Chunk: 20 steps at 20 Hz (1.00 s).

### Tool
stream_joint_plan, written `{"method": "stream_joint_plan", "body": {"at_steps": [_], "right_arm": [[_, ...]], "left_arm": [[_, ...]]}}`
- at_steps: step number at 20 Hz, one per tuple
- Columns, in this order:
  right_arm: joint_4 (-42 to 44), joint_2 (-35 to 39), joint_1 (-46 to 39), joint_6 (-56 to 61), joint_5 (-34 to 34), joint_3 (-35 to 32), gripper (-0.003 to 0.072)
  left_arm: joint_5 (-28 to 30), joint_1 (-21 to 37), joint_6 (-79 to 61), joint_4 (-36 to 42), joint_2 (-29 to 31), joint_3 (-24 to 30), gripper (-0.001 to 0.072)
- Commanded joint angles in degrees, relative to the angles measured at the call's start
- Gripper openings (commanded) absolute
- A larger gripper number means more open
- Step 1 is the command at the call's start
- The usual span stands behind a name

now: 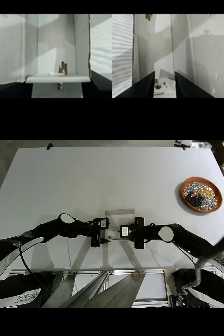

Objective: Fold the box and place the chain.

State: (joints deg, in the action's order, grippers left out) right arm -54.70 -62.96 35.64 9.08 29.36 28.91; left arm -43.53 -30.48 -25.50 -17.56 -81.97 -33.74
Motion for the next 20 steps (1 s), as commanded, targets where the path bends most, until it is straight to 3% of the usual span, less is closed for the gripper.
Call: {"method": "stream_joint_plan", "body": {"at_steps": [1, 7, 13, 14, 15, 16, 20], "right_arm": [[-0.1, 0.0, 0.1, -0.6, -1.5, 0.0, 0.0296], [-0.2, 6.8, -1.1, -0.6, -0.2, 0.0, 0.0295], [-1.0, 17.3, -8.4, -0.6, 12.2, 0.0, 0.0293], [-1.1, 18.6, -10.1, -0.6, 14.2, 0.0, 0.0273], [-1.8, 19.5, -12.1, -0.6, 16.3, 0.0, 0.0158], [-3.4, 19.9, -14.0, -0.6, 18.5, 0.0, 0.0090], [-7.3, 18.8, -16.8, -9.4, 21.7, -1.6, 0.0090]], "left_arm": [[-0.1, 0.0, 0.0, 0.0, 0.0, 0.0, 0.0331], [-0.2, 0.0, 0.0, 0.0, 0.0, 0.0, 0.0331], [-0.2, 0.0, 0.0, 0.0, 0.0, 0.0, 0.0331], [-0.2, 0.0, 0.0, 0.0, 0.0, 0.0, 0.0331], [-0.2, 0.0, 0.0, 0.0, 0.0, 0.0, 0.0331], [-0.2, 0.0, 0.0, 0.0, 0.0, 0.0, 0.0331], [-0.2, 0.0, 0.0, 0.0, 0.0, 0.0, 0.0331]]}}
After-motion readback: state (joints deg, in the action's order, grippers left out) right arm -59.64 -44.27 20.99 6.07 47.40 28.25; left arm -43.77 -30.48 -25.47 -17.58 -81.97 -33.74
